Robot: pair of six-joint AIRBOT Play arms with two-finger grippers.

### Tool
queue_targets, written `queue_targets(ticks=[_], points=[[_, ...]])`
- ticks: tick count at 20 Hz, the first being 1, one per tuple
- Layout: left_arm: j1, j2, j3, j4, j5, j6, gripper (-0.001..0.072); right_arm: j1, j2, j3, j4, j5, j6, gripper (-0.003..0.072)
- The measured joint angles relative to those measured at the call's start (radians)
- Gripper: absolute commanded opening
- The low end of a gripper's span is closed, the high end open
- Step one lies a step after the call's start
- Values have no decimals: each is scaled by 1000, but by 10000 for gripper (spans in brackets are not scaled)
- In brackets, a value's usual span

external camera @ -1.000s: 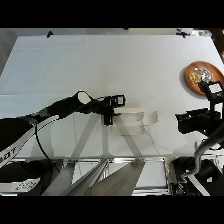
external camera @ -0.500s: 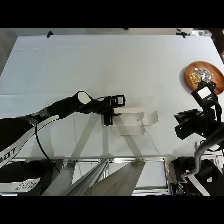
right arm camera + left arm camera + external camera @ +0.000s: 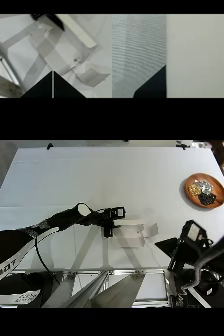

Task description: Fold the box and place the chain.

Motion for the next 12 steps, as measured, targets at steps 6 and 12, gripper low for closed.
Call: queue_targets(ticks=[6,12], points=[[0,0,0,0,0,0,13,118,-44,-163,-56,-32,-177,325],[0,0,0,0,0,0,13,145,-211,-204,-203,-156,-316,702]])
